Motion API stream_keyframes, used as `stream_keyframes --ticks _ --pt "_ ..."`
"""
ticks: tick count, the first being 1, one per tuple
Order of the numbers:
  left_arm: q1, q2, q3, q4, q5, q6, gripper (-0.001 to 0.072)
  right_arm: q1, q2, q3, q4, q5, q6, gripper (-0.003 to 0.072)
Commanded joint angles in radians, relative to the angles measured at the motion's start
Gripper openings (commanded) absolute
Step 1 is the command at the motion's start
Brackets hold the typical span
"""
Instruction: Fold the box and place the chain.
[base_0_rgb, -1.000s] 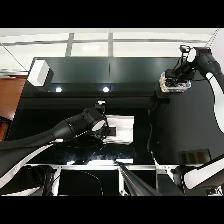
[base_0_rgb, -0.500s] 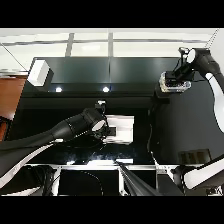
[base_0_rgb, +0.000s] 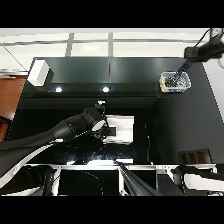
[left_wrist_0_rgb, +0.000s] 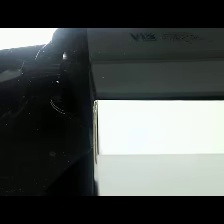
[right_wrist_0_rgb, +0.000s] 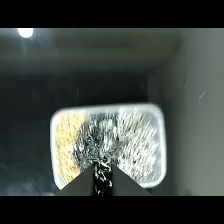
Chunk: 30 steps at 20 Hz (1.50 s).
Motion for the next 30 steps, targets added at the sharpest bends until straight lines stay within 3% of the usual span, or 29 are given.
stream_keyframes --ticks 1,5,9,12,15,19,22,26,30 --pt "0.000 0.000 0.000 0.001 0.000 0.000 0.0033 -0.001 0.118 0.063 0.059 -0.002 -0.036 0.0006" --pt "0.000 0.000 0.000 0.001 0.000 0.000 0.0033 -0.001 0.225 0.143 0.163 0.048 -0.062 0.0006" --pt "0.000 0.000 0.000 0.001 0.000 0.000 0.0032 0.000 0.346 0.121 0.253 0.248 -0.108 0.0007" --pt "0.000 0.000 0.000 0.001 0.000 0.000 0.0032 0.000 0.459 -0.016 0.353 0.362 -0.153 0.0007" --pt "0.000 0.000 0.000 0.001 0.000 0.000 0.0033 0.000 0.572 -0.283 0.519 0.395 -0.180 0.0007" --pt "0.000 0.000 0.000 0.001 0.000 0.000 0.0032 0.074 0.628 -0.580 0.781 0.378 -0.244 0.0007" --pt "0.000 0.000 0.000 0.001 0.000 0.000 0.0033 0.175 0.627 -0.711 0.787 0.353 -0.246 0.0007" --pt "0.000 0.000 0.000 0.001 0.000 0.000 0.0032 0.290 0.627 -0.826 0.849 0.277 -0.245 0.0007" --pt "0.000 0.000 0.000 0.001 0.000 0.000 0.0033 0.407 0.597 -0.884 0.917 0.122 -0.240 0.0007"
